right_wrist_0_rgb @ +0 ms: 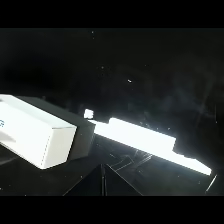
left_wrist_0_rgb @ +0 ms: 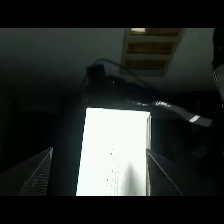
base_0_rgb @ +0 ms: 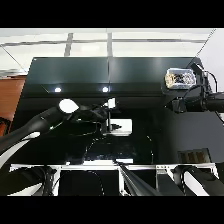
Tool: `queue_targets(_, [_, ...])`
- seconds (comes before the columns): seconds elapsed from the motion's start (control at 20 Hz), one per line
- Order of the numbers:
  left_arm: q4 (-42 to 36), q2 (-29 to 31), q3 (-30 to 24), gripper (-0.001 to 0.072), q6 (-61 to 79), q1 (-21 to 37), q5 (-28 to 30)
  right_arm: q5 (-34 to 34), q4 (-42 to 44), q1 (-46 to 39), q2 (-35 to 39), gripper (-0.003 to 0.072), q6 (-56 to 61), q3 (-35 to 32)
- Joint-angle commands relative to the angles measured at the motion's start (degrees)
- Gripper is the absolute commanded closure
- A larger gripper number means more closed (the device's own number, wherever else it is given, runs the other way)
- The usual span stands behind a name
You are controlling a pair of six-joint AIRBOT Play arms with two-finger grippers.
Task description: Fold the box and place the chain.
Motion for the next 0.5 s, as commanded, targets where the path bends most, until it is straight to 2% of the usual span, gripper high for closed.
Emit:
queue_targets(0.0, [-0.33, -5.77, 4.11, -0.0004, -3.74, -1.27, -0.57, -0.98, -0.2, -0.09, 0.04, 0.0665, -0.83, -0.02])
queue_targets(0.45, [9.44, -7.17, 4.22, -0.0003, -9.46, -1.36, -5.09, -1.09, -0.2, -0.09, 0.04, 0.0664, -1.05, 0.0])
